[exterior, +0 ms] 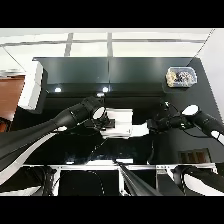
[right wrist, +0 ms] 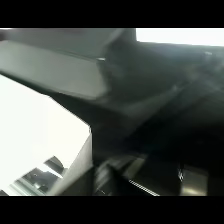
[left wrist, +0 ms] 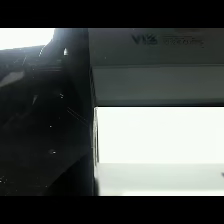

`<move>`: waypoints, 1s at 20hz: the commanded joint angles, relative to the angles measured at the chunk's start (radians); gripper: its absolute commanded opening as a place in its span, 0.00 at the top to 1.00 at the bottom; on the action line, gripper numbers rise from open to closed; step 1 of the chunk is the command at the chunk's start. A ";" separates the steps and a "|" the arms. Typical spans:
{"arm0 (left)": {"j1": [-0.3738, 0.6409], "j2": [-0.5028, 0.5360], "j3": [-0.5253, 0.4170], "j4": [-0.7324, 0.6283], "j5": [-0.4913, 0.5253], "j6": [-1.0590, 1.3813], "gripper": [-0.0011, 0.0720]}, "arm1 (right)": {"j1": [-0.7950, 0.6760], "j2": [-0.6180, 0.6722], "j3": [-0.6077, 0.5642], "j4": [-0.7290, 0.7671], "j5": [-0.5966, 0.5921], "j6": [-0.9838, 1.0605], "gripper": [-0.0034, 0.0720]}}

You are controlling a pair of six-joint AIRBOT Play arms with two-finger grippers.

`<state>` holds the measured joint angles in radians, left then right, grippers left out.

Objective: Fold the box and place the chain.

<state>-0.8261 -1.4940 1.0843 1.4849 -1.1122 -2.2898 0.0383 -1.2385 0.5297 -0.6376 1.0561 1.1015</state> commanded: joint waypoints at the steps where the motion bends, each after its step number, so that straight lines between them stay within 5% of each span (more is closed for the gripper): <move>1: 0.000 0.000 0.001 0.028 -0.009 -0.006 0.95 | 0.024 -0.014 0.051 0.047 0.040 -0.040 0.14; 5: 0.001 0.000 0.001 0.049 -0.018 -0.026 0.95 | 0.032 -0.013 0.134 0.075 0.132 -0.027 0.15; 10: 0.001 0.000 0.001 0.048 -0.016 -0.026 0.95 | 0.132 -0.013 0.147 0.094 0.109 0.031 0.15; 15: 0.001 0.000 0.001 0.048 -0.018 -0.026 0.95 | 0.262 -0.013 0.177 0.003 0.015 0.170 0.38; 20: 0.001 0.000 0.001 0.048 -0.018 -0.026 0.95 | 0.356 -0.013 0.271 -0.140 -0.015 0.327 0.38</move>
